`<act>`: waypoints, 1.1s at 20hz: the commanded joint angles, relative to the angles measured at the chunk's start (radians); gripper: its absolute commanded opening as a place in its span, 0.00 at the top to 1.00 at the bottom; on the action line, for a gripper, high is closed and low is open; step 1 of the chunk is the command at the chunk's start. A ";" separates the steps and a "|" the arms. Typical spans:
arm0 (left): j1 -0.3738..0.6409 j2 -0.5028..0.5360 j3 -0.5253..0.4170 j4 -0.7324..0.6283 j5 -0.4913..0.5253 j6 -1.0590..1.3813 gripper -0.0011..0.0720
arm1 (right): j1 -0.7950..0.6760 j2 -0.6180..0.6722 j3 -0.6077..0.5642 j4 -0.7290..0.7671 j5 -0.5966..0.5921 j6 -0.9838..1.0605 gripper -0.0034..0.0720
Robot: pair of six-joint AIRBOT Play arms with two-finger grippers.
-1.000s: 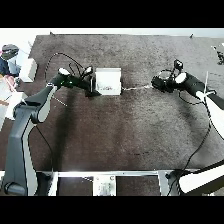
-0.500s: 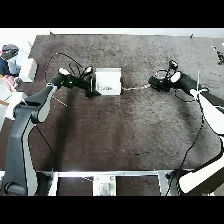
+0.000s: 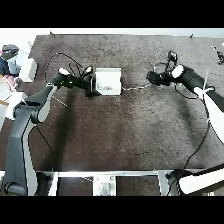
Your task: Fold the box and place the chain.
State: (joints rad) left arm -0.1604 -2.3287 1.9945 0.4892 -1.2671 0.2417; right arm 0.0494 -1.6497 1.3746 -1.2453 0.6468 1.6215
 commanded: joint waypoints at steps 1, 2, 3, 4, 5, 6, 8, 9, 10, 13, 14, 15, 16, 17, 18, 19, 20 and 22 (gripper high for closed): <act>0.001 -0.001 0.000 0.000 0.001 -0.001 0.33 | 0.083 0.111 0.000 0.000 0.004 -0.018 0.94; 0.001 -0.001 0.000 0.000 0.001 -0.001 0.33 | 0.116 0.142 0.000 0.000 0.000 -0.026 0.94; 0.001 -0.001 0.000 0.000 0.001 -0.001 0.33 | 0.153 0.175 0.001 0.001 -0.010 -0.032 0.94; 0.001 -0.001 0.000 0.000 0.001 -0.001 0.33 | 0.191 0.205 0.001 -0.001 -0.033 -0.032 0.94; 0.001 -0.001 0.000 0.000 0.001 -0.001 0.33 | 0.224 0.231 0.001 0.000 -0.063 -0.032 0.94; 0.001 -0.001 0.000 0.000 0.001 -0.001 0.33 | 0.257 0.253 0.001 0.000 -0.102 -0.032 0.94; 0.001 -0.001 0.000 0.000 0.001 -0.001 0.33 | 0.327 0.276 0.012 0.000 -0.179 -0.032 0.94; 0.001 -0.001 0.000 0.000 0.001 -0.001 0.33 | 0.355 0.276 0.025 0.000 -0.195 -0.032 0.94; 0.001 -0.001 0.000 0.000 0.001 -0.001 0.33 | 0.383 0.276 0.033 -0.002 -0.217 -0.033 0.94; 0.001 -0.001 0.000 0.000 0.001 -0.001 0.33 | 0.419 0.273 0.037 -0.008 -0.249 -0.035 0.94; 0.001 -0.001 0.000 0.000 0.001 -0.001 0.33 | 0.420 0.267 0.037 -0.007 -0.248 -0.035 0.94; 0.001 -0.001 0.000 0.000 0.001 -0.001 0.33 | 0.420 0.259 0.037 -0.003 -0.252 -0.034 0.94; 0.001 -0.001 0.000 0.000 0.001 -0.001 0.33 | 0.420 0.251 0.037 0.014 -0.258 -0.032 0.94; 0.001 -0.001 0.000 0.000 0.001 -0.001 0.33 | 0.422 0.245 0.039 0.040 -0.274 -0.032 0.94; 0.001 -0.001 0.000 0.000 0.001 -0.001 0.33 | 0.428 0.239 0.045 0.043 -0.290 -0.032 0.94; 0.001 -0.001 0.000 0.000 0.001 -0.001 0.33 | 0.434 0.238 0.051 0.045 -0.307 -0.032 0.94; 0.001 -0.001 0.000 0.000 0.001 -0.001 0.33 | 0.444 0.238 0.058 0.045 -0.331 -0.032 0.94; 0.001 -0.001 0.000 0.000 0.001 -0.001 0.33 | 0.461 0.238 0.084 0.044 -0.357 -0.035 0.94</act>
State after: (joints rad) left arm -0.1604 -2.3287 1.9942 0.4892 -1.2659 0.2424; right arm 0.4889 -1.4078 1.4349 -1.2121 0.3397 1.5887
